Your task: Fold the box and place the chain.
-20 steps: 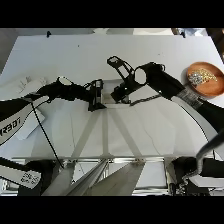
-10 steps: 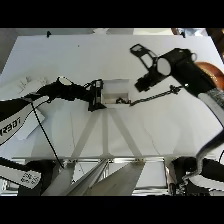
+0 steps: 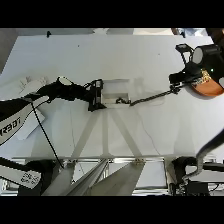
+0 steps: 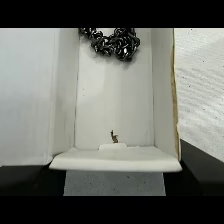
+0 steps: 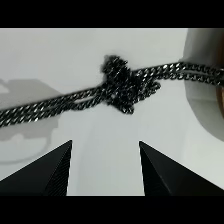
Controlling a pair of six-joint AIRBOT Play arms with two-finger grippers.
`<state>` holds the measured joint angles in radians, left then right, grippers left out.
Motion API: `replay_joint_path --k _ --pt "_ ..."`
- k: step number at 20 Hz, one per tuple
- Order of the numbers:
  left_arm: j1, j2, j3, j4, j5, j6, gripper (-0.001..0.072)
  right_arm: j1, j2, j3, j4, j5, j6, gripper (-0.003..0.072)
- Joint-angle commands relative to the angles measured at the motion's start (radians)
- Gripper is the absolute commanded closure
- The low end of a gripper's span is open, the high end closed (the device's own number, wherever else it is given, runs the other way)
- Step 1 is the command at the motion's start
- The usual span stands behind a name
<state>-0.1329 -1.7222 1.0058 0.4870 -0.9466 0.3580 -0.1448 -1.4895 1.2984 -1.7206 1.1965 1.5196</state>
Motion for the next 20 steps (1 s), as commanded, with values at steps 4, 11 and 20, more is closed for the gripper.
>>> replay_joint_path --k 4,11,20 --pt "0.0 0.0 0.0 0.0 0.0 0.0 0.0494 -0.054 -0.157 0.0 -0.01 -0.087 -0.005 0.0217" --pt "0.0 0.0 0.0 0.0 0.0 0.0 0.0494 -0.055 -0.2 0.0 0.002 -0.164 -0.002 0.0471" --pt "0.0 0.0 0.0 0.0 0.0 0.0 0.0494 -0.055 -0.198 0.0 0.025 -0.134 -0.002 0.0668"
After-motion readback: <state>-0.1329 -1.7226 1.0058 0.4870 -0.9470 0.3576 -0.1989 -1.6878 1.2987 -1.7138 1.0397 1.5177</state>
